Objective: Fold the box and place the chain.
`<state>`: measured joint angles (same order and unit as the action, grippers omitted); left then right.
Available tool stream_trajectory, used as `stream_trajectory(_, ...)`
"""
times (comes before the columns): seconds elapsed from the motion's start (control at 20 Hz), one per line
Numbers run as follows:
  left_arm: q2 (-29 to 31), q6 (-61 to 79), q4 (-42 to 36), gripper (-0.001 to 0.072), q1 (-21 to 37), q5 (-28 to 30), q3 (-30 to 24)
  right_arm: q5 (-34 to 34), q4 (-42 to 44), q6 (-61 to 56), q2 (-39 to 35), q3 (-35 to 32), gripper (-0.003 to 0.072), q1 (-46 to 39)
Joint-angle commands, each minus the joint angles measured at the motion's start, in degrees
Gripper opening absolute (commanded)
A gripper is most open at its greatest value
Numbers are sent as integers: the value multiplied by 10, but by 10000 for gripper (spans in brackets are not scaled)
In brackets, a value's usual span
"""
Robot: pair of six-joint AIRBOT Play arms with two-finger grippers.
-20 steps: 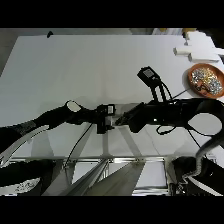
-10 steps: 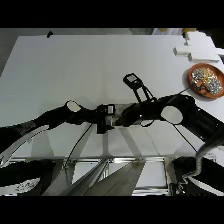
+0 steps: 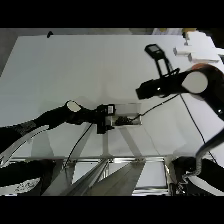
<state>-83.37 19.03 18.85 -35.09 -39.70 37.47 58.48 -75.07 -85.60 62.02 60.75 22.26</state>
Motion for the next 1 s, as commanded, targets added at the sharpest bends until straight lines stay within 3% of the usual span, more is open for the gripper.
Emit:
stream_trajectory(0.0, 0, 0, 0, 206, 0, 0, 0, 33, -35, 10, 30, 14, 14, -92)
stream_trajectory(0.3, 0, 0, 0, 206, 0, 0, 0, 29, -91, 10, 145, -35, 23, -134)
stream_trajectory(0.4, 0, 0, 0, 206, 0, 0, 0, 23, -89, 10, 174, -49, 308, -134)
stream_trajectory(0.45, 0, 0, 0, 206, 0, 0, 0, 23, -91, 10, 186, -54, 343, -134)
stream_trajectory(0.8, 0, 0, 0, 206, 0, 0, 0, -2, -92, -1, 196, -69, 327, -134)
stream_trajectory(0.95, 0, 0, 0, 206, 0, 0, 0, 0, -92, -12, 203, -69, 277, -134)
